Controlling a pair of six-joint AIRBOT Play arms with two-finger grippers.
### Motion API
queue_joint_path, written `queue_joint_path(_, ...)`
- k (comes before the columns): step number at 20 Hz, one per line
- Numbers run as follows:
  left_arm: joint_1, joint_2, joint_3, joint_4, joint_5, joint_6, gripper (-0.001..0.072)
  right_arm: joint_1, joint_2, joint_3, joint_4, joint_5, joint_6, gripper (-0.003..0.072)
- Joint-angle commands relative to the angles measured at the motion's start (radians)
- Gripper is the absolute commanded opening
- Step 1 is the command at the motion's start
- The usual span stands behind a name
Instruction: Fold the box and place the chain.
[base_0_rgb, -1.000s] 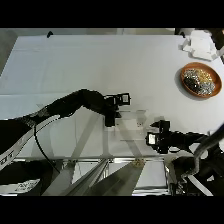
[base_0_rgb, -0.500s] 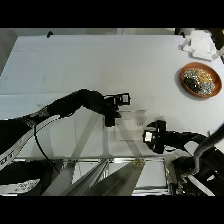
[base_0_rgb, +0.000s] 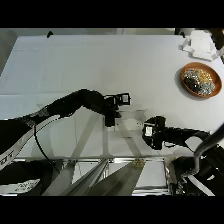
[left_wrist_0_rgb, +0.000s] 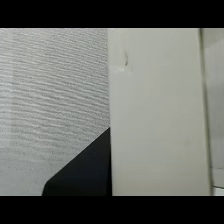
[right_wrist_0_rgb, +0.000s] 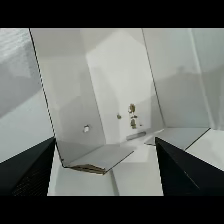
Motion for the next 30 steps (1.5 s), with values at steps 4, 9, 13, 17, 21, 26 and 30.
queue_joint_path(4,0.000,0.000,0.000,0.000,0.001,0.000,0.0010,-0.184,-0.113,0.067,0.231,0.107,-0.272,0.0696)
queue_joint_path(9,0.000,0.000,0.000,0.000,0.001,0.000,0.0010,-0.203,-0.154,0.095,0.256,0.096,-0.378,0.0696)
queue_joint_path(13,0.000,0.000,0.000,0.000,0.001,0.000,0.0010,-0.204,-0.167,0.096,0.259,0.096,-0.394,0.0696)
queue_joint_path(17,0.000,0.000,0.000,0.000,0.001,0.000,0.0010,-0.242,-0.202,0.098,0.280,0.099,-0.409,0.0696)
queue_joint_path(21,0.000,0.000,0.000,0.000,0.001,0.000,0.0010,-0.275,-0.203,0.098,0.298,0.099,-0.413,0.0696)
queue_joint_path(26,0.000,0.000,0.000,0.000,0.001,0.000,0.0010,-0.276,-0.203,0.098,0.344,0.100,-0.491,0.0696)
queue_joint_path(30,0.000,0.000,0.000,0.000,0.001,0.000,0.0010,-0.276,-0.208,0.098,0.372,0.099,-0.521,0.0696)
